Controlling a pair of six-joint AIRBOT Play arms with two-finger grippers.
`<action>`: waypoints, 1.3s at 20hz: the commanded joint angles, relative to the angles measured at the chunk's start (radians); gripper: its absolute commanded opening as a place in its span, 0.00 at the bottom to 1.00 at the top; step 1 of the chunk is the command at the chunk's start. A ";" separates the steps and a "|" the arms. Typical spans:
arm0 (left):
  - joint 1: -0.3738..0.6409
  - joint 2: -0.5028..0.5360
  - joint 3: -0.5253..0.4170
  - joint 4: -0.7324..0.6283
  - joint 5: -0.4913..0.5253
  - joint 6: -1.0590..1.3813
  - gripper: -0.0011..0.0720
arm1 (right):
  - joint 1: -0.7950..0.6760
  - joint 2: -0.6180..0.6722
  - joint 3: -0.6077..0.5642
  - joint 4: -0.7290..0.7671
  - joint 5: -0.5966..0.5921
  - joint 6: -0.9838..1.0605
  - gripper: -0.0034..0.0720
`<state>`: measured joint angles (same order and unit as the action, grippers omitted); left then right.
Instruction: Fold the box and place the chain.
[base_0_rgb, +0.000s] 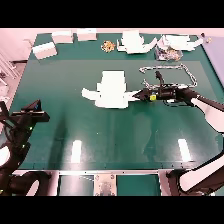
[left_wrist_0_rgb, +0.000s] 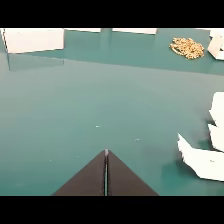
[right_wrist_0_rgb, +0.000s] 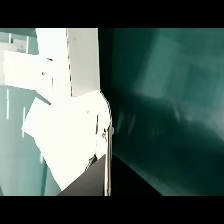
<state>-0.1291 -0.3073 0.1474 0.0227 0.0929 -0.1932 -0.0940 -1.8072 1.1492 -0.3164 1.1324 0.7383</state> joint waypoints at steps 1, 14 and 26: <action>0.000 0.001 0.000 0.000 0.000 0.000 0.04 | 0.006 0.000 0.013 -0.003 -0.036 -0.026 0.04; 0.000 0.001 0.000 0.000 0.000 0.000 0.04 | 0.061 -0.003 0.084 -0.134 -0.058 -0.013 0.05; 0.000 0.001 0.002 0.000 -0.006 0.001 0.05 | 0.081 0.055 0.084 -0.114 -0.119 0.048 0.05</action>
<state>-0.1291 -0.3073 0.1482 0.0227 0.0906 -0.1932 -0.0235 -1.7752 1.2324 -0.4328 1.0409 0.7673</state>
